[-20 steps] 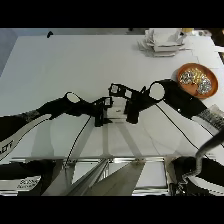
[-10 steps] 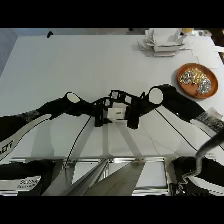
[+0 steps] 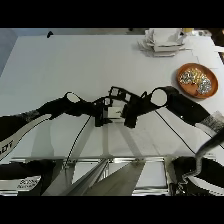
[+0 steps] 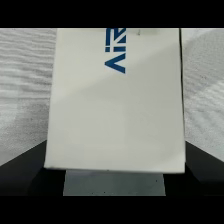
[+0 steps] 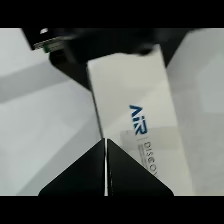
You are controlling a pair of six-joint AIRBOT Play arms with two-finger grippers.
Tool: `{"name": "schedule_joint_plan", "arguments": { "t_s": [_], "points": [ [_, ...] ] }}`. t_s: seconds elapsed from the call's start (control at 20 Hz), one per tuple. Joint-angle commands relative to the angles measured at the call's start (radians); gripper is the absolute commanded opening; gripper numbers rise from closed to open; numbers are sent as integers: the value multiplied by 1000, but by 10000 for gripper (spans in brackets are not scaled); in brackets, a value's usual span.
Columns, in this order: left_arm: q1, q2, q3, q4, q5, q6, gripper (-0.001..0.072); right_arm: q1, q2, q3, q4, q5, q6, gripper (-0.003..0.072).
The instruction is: Fold the box and place the chain.
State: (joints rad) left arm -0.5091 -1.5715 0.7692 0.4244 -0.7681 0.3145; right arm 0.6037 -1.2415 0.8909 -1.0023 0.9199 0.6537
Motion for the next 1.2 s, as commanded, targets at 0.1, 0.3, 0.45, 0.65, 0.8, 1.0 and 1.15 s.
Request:
{"name": "schedule_joint_plan", "arguments": {
  "t_s": [0.1, 0.3, 0.45, 0.65, 0.8, 1.0, 1.15],
  "points": [
    [0, 0, 0, 6, 0, 6, 154, -5, -39, 0, 130, -101, -11, 15],
    [0, 0, 0, 6, -7, 6, 154, -5, -110, 0, 150, -100, -12, 15],
    [0, 0, 0, 6, -7, 6, 154, -5, -133, 0, 150, -83, -16, 15],
    [0, 0, 0, 6, -7, 6, 154, 5, -134, -14, 144, -80, -34, 15],
    [0, 0, 0, 6, -8, 6, 154, 14, -138, -49, 142, -109, -34, 15],
    [0, 0, 0, 6, -7, 6, 154, 14, -131, -52, 135, -127, -34, 15],
    [0, 0, 0, 6, -7, 6, 154, 11, -92, -51, 137, -163, -34, 15]
  ]
}}
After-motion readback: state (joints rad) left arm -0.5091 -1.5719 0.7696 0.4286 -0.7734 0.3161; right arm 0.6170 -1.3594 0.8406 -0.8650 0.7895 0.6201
